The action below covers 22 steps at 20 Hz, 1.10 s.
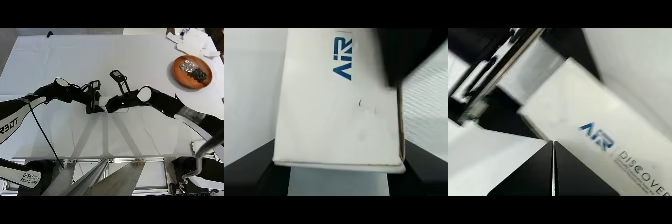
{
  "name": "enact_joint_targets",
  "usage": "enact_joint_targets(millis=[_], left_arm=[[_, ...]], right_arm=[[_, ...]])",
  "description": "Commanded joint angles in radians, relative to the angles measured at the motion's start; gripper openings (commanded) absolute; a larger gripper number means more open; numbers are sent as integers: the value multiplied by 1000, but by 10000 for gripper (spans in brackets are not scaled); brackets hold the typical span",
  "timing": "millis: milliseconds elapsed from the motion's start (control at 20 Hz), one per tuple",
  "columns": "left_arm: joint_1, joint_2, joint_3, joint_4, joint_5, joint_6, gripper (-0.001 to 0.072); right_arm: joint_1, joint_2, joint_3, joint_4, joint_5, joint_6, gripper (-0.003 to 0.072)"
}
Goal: Fold the box and place the chain.
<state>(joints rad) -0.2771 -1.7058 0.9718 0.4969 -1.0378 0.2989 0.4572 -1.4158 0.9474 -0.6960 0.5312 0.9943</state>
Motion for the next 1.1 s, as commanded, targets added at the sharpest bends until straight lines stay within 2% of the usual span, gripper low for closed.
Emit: enact_joint_targets(millis=[0, 150, 350, 600, 850, 1050], left_arm=[[-1, 0, 0, 12, -13, 11, 392], [-1, 0, 0, 13, -13, 11, 392], [-1, 0, 0, 12, -14, 11, 392], [-1, 0, 0, 12, -14, 11, 392], [-2, 0, 0, 11, -21, 7, 392], [-8, 0, 0, 10, -50, 7, 379]], right_arm=[[-33, 100, 2, -6, -131, -1, 10], [-114, 194, 2, -140, -125, 0, 10], [-266, 311, 2, -333, -58, 5, 10], [-430, 341, 2, -608, 82, 144, 11], [-526, 341, 2, -663, 247, 143, 11], [-528, 341, 2, -655, 273, 143, 11]])
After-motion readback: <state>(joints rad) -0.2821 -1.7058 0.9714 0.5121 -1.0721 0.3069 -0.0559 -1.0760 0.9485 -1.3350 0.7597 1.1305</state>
